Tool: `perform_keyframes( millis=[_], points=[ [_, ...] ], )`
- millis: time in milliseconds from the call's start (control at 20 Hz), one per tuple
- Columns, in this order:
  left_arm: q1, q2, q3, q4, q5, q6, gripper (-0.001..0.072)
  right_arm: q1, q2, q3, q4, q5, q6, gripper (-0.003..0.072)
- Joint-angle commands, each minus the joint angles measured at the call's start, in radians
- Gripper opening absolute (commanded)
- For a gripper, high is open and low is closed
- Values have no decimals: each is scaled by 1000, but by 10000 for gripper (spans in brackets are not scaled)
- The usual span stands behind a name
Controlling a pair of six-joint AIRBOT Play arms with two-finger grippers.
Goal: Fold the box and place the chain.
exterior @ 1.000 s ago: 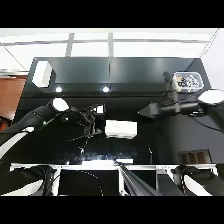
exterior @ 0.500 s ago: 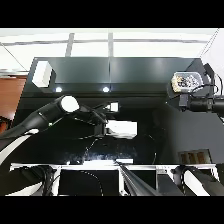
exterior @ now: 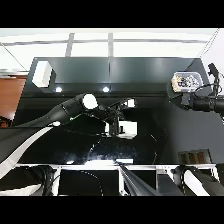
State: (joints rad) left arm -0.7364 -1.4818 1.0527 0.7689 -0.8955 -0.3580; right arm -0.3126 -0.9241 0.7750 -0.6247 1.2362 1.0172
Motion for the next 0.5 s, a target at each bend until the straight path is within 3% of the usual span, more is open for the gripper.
perform_keyframes(
  millis=[0,450],
  points=[
    [-12,-26,13,0,-36,-25,714,-1,1,1,-13,-18,0,17],
    [-12,-27,13,13,-37,-23,715,-1,1,1,-23,-36,0,18]
  ],
)
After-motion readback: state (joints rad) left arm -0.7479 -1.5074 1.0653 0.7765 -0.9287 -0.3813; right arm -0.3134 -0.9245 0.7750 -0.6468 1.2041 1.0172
